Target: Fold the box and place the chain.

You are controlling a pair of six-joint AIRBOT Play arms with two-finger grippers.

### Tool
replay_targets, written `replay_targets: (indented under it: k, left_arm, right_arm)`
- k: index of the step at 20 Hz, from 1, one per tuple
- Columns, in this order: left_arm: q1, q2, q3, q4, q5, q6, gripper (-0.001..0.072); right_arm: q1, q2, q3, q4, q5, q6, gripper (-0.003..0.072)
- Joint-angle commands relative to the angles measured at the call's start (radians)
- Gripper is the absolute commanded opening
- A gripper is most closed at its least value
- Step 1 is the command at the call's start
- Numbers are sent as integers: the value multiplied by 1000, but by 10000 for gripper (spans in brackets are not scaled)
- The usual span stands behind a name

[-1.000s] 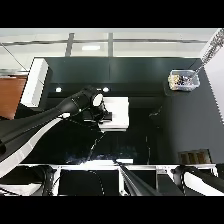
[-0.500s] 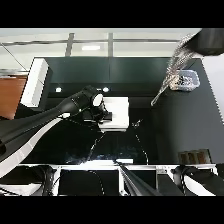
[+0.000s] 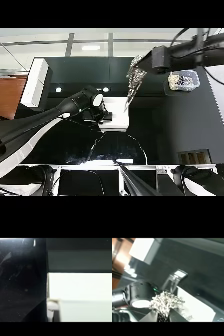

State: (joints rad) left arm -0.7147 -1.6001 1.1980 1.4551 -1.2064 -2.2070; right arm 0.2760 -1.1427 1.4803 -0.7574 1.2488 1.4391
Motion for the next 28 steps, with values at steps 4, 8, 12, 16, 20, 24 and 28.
replay_targets:
  k: [4, 8, 12, 16, 20, 24, 28]
  left_arm:
    - [0, 0, 1, 3, 2, 0, 26]
    - [0, 0, 1, 3, 2, 0, 26]
    - [0, 0, 1, 2, 1, 0, 26]
    - [0, 0, 1, 3, 1, 0, 26]
    - [0, 0, 1, 3, 1, 0, 26]
    - [0, 0, 1, 2, 1, 0, 26]
    - [0, 0, 0, 2, 0, 0, 26]
  right_arm:
    - [88, -47, -178, -16, -82, -10, 13]
    - [148, -67, -365, -21, -204, -2, 13]
    - [162, -129, -417, -31, -261, -1, 13]
    - [167, -175, -417, -40, -254, -9, 14]
    - [166, -179, -416, -71, -217, -8, 341]
    - [24, -76, -415, -268, -106, 22, 340]
    - [-140, 82, -416, -600, -23, 106, 339]
